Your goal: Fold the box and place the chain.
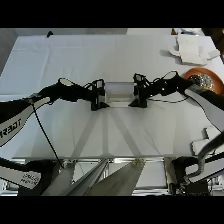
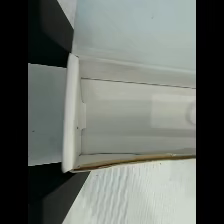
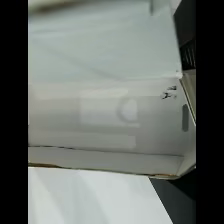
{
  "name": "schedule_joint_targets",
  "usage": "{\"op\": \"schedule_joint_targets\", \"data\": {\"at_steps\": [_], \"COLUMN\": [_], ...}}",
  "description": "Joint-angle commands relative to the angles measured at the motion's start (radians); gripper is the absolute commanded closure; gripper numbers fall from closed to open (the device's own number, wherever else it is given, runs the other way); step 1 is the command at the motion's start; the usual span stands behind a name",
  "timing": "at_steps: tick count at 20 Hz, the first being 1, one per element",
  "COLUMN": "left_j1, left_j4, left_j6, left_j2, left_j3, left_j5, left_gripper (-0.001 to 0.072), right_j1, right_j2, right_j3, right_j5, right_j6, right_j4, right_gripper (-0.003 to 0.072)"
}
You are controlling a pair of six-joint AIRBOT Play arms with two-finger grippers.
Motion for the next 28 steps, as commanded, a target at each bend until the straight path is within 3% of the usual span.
{"op": "schedule_joint_targets", "data": {"at_steps": [1, 2, 9, 12, 15, 18, 19, 21, 22, 25, 28], "left_j1": [0.0, 0.0, 0.0, 0.0, 0.0, 0.0, 0.0, 0.0, 0.0, 0.0, 0.0], "left_j4": [-0.002, -0.002, -0.002, -0.002, -0.001, 0.003, 0.005, 0.006, 0.011, 0.07, 0.072], "left_j6": [-0.002, -0.002, 0.0, 0.0, 0.0, 0.0, 0.0, 0.0, 0.0, -0.002, -0.005], "left_j2": [0.001, 0.001, 0.001, 0.001, 0.005, 0.011, 0.011, 0.011, 0.011, 0.011, 0.011], "left_j3": [0.001, 0.001, 0.001, 0.001, 0.001, 0.001, 0.001, 0.001, 0.001, 0.001, 0.001], "left_j5": [0.002, 0.002, 0.003, 0.007, 0.042, 0.075, 0.088, 0.109, 0.115, 0.114, 0.114], "left_gripper": [0.0451, 0.0451, 0.0451, 0.0451, 0.0451, 0.0451, 0.0451, 0.0451, 0.0451, 0.0451, 0.0451], "right_j1": [0.0, -0.004, -0.116, -0.172, -0.174, -0.146, -0.131, -0.092, -0.069, -0.007, 0.018], "right_j2": [0.038, 0.055, 0.192, 0.227, 0.238, 0.238, 0.238, 0.238, 0.238, 0.238, 0.238], "right_j3": [0.0, 0.0, 0.0, 0.0, 0.0, 0.0, 0.0, 0.0, 0.0, 0.0, 0.0], "right_j5": [-0.002, -0.004, 0.0, 0.037, 0.134, 0.18, 0.181, 0.185, 0.183, 0.149, 0.037], "right_j6": [0.008, 0.008, 0.07, 0.138, 0.214, 0.276, 0.295, 0.296, 0.296, 0.296, 0.336], "right_j4": [-0.012, -0.024, -0.178, -0.18, -0.165, -0.13, -0.127, -0.127, -0.114, -0.009, 0.13], "right_gripper": [0.0033, 0.0002, 0.0002, 0.0007, 0.0166, 0.0172, 0.0262, 0.0616, 0.0672, 0.0672, 0.0678]}}
